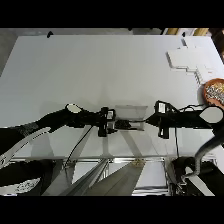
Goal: Fold the box and place the chain.
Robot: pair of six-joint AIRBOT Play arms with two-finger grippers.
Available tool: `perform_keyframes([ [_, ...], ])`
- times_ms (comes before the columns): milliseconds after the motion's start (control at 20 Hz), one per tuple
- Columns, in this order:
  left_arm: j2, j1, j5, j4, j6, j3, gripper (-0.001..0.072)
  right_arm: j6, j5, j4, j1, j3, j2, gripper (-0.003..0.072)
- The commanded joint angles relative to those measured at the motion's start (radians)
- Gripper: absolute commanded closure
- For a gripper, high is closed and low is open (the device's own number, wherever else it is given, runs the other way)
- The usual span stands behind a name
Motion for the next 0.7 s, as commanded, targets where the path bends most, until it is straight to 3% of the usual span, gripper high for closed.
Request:
perform_keyframes([
  [0, 0.0, 0.0, 0.0, 0.0, 0.0, 0.001, 0.0681, 0.023, -0.043, 0.335, 0.019, 0.0, 0.039, 0.067],
  [100, 0.0, 0.0, 0.0, 0.0, 0.0, 0.001, 0.0681, -0.043, -0.103, 0.393, 0.104, 0.0, -0.001, 0.067],
  [400, 0.0, 0.0, 0.0, 0.0, 0.0, 0.001, 0.0681, -0.046, -0.376, 0.375, 0.371, 0.0, -0.181, 0.0668],
  [500, 0.0, 0.0, 0.0, 0.0, 0.0, 0.001, 0.0681, -0.044, -0.381, 0.335, 0.375, 0.0, -0.209, 0.058],
  [650, 0.0, 0.0, 0.0, 0.0, 0.0, 0.001, 0.0681, -0.045, -0.378, 0.245, 0.366, 0.002, -0.198, 0.0508],
])
